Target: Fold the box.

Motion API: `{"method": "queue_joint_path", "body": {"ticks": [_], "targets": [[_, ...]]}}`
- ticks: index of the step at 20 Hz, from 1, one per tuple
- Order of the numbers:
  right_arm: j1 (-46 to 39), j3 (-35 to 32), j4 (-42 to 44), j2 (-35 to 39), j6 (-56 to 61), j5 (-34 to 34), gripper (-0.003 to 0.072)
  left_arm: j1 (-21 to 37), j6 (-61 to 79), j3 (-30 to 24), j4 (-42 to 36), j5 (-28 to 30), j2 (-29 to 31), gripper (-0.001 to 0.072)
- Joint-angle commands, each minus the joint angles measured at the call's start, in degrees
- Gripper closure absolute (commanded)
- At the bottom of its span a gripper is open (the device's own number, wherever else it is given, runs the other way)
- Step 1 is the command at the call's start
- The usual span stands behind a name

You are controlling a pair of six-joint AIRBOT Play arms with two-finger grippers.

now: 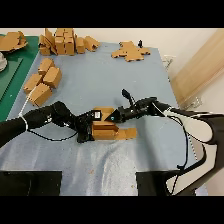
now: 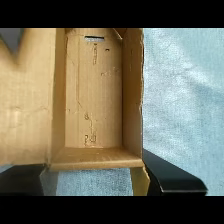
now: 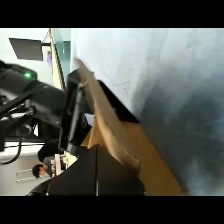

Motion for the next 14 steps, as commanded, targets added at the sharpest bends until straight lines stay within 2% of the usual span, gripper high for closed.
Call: {"method": "queue_joint_path", "body": {"ticks": [1,3,5,9,12,14], "targets": [[-2.5,0.0,-3.6,8.3,1.3,-1.0,0.0689,0.0,0.0,0.0,0.0,0.0,0.0,0.0307],[-5.0,0.0,-8.5,14.0,2.3,0.5,0.0689,0.0,0.0,0.0,0.0,0.0,0.0,0.0308],[-6.0,-0.5,-18.2,20.4,5.0,3.7,0.0688,0.0,0.0,0.0,0.0,0.0,0.0,0.0308],[-0.5,-7.4,-32.3,35.0,6.8,6.8,0.0681,0.0,0.0,0.0,0.0,0.0,0.0,0.0308],[4.5,-12.8,-46.7,42.6,11.0,7.9,0.0457,0.0,0.0,0.0,0.0,0.0,0.0,0.0308],[6.0,-14.8,-50.0,44.0,10.1,10.7,0.0231,0.0,0.0,0.0,0.0,0.0,0.0,0.0308]]}}
